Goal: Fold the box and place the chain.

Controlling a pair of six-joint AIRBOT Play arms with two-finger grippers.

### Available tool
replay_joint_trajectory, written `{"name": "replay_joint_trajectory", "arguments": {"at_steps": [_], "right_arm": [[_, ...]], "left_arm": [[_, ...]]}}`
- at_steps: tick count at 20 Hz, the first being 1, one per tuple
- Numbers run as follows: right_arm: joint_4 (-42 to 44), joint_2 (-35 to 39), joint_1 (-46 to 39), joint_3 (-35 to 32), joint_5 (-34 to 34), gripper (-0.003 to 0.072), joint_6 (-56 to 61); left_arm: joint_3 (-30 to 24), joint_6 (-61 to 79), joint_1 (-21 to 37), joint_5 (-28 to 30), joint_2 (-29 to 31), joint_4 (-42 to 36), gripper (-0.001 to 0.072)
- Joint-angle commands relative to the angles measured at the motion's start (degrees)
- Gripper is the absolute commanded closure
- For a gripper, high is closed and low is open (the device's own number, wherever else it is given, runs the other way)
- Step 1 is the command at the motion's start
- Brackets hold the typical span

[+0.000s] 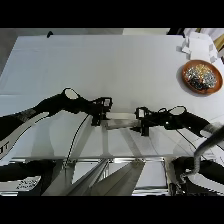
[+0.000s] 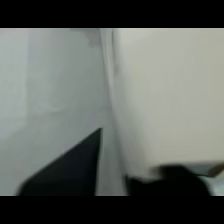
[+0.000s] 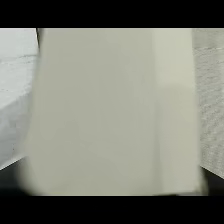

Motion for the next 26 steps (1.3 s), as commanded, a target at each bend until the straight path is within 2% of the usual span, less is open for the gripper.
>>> {"name": "replay_joint_trajectory", "arguments": {"at_steps": [1,2,4,7,12,15,16,17,19,20,21,23,26], "right_arm": [[0.0,0.0,0.0,0.0,0.1,0.036,0.0],[0.0,0.0,0.0,0.0,0.1,0.036,0.0],[0.1,0.0,0.0,0.0,0.1,0.036,0.0],[0.0,0.0,0.0,0.0,0.1,0.036,0.0],[0.0,0.0,0.0,0.0,0.1,0.036,0.0],[0.0,0.0,0.0,0.0,0.1,0.036,0.0],[0.1,0.0,0.0,0.0,0.1,0.036,0.0],[0.1,0.0,0.0,0.0,0.1,0.036,0.0],[0.1,0.0,0.0,0.0,0.1,0.036,0.0],[0.1,0.0,0.0,0.0,0.1,0.036,0.0],[0.1,0.0,0.0,0.0,0.1,0.036,0.0],[0.1,0.0,0.0,0.0,0.1,0.036,0.0],[0.0,0.0,0.0,0.0,0.1,0.036,0.0]], "left_arm": [[0.0,-1.2,0.0,-1.2,0.7,-0.5,0.0307],[0.0,-1.6,0.0,-1.2,1.4,-0.5,0.0247],[0.0,-2.6,0.0,-1.2,3.5,-0.3,0.0202],[0.0,-5.3,0.0,-1.2,7.2,4.9,0.0202],[0.0,-26.9,0.0,-2.1,14.8,28.1,0.0202],[0.0,-33.0,0.0,-4.1,21.2,30.9,0.0213],[0.0,-33.7,-0.1,-5.2,23.2,30.1,0.0238],[0.0,-33.9,-0.1,-6.9,25.3,28.5,0.0293],[0.0,-33.9,-0.4,-11.1,28.1,25.0,0.0573],[0.0,-33.9,-1.2,-12.7,28.5,23.9,0.0677],[0.0,-33.9,-2.1,-13.6,28.5,22.9,0.0699],[0.0,-33.8,-5.4,-13.6,27.6,21.6,0.0699],[0.0,-33.1,-10.7,-9.0,25.3,19.0,0.0699]]}}
